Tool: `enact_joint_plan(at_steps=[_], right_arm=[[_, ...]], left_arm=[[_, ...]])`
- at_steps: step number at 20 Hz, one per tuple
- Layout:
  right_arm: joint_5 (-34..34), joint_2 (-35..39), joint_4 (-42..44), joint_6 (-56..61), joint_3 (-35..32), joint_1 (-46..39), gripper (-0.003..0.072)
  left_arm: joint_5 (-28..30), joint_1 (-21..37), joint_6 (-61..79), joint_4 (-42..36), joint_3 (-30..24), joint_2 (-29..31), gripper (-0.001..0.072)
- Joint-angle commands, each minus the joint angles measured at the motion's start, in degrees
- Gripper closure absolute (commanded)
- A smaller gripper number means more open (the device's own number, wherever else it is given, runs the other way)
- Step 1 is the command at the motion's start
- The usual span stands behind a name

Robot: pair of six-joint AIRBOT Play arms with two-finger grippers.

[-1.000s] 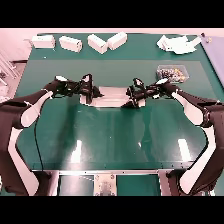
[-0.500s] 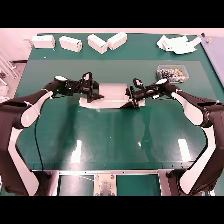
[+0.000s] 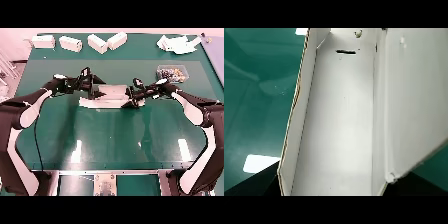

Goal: Fold the box and place the chain.

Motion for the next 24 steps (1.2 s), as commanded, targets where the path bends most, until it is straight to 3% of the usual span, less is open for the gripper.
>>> enact_joint_plan(at_steps=[1,7,14,15,16,17,21,24], right_arm=[[-0.1,0.0,0.0,0.0,0.0,0.0,0.0108],[-0.1,0.0,0.0,0.0,0.0,0.0,0.0108],[-0.1,0.0,0.0,0.0,0.0,0.0,0.0108],[-0.1,0.0,0.0,0.0,0.0,0.0,0.0108],[-0.1,0.0,0.0,0.0,0.0,0.0,0.0108],[-0.1,0.0,0.0,0.0,0.0,0.0,0.0107],[-0.1,0.0,0.0,0.0,0.0,0.0,0.0108],[-0.1,0.0,0.0,0.0,0.0,0.0,0.0108]], left_arm=[[-1.0,0.0,-0.1,0.0,0.9,1.2,-0.0011],[-3.4,2.2,-3.7,8.0,1.0,4.9,-0.0011],[-18.0,12.0,-9.2,8.2,1.0,7.5,-0.0011],[-21.0,12.4,-9.8,7.6,1.0,7.5,0.0119],[-24.5,12.4,-10.1,7.3,1.0,7.5,0.0457],[-27.6,12.1,-10.0,7.2,1.0,7.5,0.0694],[-26.9,8.1,-15.7,7.2,0.8,7.5,0.0695],[-19.6,4.2,-15.4,7.8,-0.7,7.5,0.0696]])
